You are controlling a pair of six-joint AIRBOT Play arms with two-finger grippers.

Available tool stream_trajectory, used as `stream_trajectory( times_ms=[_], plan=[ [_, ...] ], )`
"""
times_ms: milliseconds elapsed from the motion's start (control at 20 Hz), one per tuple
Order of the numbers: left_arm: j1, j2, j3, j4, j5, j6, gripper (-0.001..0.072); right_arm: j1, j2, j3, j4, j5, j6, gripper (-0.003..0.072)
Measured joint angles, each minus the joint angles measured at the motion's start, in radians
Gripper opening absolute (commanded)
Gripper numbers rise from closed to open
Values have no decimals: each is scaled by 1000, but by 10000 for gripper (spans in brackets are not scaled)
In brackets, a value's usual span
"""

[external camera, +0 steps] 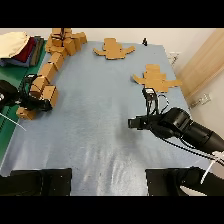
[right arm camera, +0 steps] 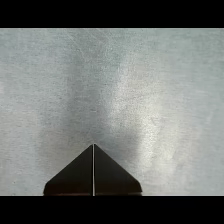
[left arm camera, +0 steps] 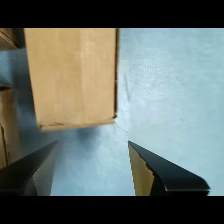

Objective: Fold the box.

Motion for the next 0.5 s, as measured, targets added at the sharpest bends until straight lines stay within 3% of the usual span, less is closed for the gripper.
stream_trajectory(
  times_ms=[50,100,300,500],
  plan=[
    [0,0,22,3,-50,-20,281,0,-2,0,2,-6,0,6],
    [0,1,48,6,-106,-42,13,0,-5,0,5,-14,0,5],
    [-27,2,143,-41,-280,-100,11,-32,-43,8,23,-37,-19,5],
    [-197,2,196,-59,-328,-194,9,-130,-142,112,84,-46,-141,5]
  ],
)
